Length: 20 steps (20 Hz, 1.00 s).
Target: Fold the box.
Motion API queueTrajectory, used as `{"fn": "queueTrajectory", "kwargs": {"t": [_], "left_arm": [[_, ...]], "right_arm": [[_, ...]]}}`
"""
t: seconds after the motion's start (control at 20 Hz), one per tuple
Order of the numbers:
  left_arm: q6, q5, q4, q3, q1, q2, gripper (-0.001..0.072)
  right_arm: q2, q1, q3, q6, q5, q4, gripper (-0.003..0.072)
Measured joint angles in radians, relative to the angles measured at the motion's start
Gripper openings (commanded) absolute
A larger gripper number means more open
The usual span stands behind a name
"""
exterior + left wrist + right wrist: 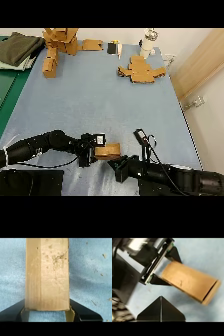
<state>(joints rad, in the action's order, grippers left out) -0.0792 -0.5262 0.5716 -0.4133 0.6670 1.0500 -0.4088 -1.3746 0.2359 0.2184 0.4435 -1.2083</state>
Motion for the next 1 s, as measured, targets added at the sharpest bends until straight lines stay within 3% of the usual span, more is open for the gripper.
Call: {"fn": "queueTrajectory", "kwargs": {"t": [0.15, 0.3, 0.55, 1.0], "left_arm": [[0.0, 0.0, 0.0, 0.0, 0.0, 0.0, 0.0521], [0.0, 0.0, 0.0, 0.0, 0.0, 0.0, 0.0521], [0.0, -0.004, 0.0, 0.0, 0.0, 0.0, 0.0521], [0.0, -0.004, 0.0, 0.0, 0.0, 0.0, 0.0521]], "right_arm": [[0.015, 0.075, -0.121, -0.48, -0.179, 0.182, 0.0002], [0.019, 0.159, -0.167, -0.712, -0.264, 0.33, 0.0002], [0.02, 0.218, -0.19, -0.847, -0.317, 0.435, 0.0003], [-0.09, 0.232, -0.195, -0.89, -0.381, 0.466, 0.0003]]}}
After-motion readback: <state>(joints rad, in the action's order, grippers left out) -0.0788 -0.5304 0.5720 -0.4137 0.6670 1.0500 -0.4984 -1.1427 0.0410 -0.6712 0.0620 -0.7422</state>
